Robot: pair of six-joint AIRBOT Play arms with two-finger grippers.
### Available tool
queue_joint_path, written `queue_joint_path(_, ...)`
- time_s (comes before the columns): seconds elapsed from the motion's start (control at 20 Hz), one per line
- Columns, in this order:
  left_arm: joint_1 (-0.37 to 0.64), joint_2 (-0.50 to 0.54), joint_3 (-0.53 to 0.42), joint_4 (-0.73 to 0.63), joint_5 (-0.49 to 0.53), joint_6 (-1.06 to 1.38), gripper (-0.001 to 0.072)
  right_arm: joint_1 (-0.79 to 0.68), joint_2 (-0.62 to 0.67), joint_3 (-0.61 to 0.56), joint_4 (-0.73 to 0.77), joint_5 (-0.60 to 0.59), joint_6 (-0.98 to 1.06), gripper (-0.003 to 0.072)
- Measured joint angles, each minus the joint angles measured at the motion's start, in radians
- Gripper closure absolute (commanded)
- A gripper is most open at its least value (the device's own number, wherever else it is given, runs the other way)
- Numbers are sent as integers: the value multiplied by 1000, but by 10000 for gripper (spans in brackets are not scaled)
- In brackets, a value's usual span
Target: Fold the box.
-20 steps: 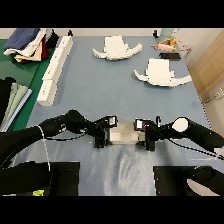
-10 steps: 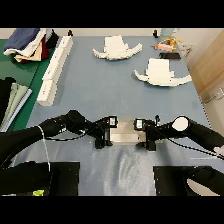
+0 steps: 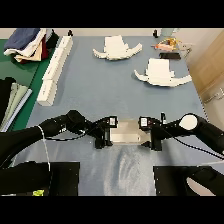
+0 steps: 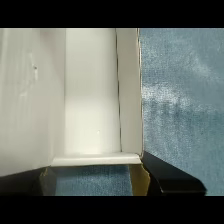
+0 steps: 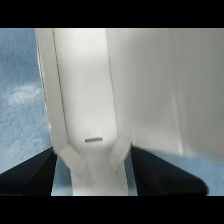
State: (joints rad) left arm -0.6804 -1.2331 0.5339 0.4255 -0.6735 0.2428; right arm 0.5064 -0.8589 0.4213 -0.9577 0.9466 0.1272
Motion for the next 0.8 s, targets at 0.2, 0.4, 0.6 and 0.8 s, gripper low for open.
queue_joint_path(0.2,0,0,0,0,1,0,189,-56,119,2,-52,93,164,-34)
queue_joint_path(0.4,0,0,0,0,1,0,189,-76,207,3,81,133,665,-34)
queue_joint_path(0.6,0,0,0,0,1,0,189,-79,233,3,205,116,1038,-29)
queue_joint_path(0.8,0,0,0,0,1,0,189,-80,238,3,270,66,1209,340)
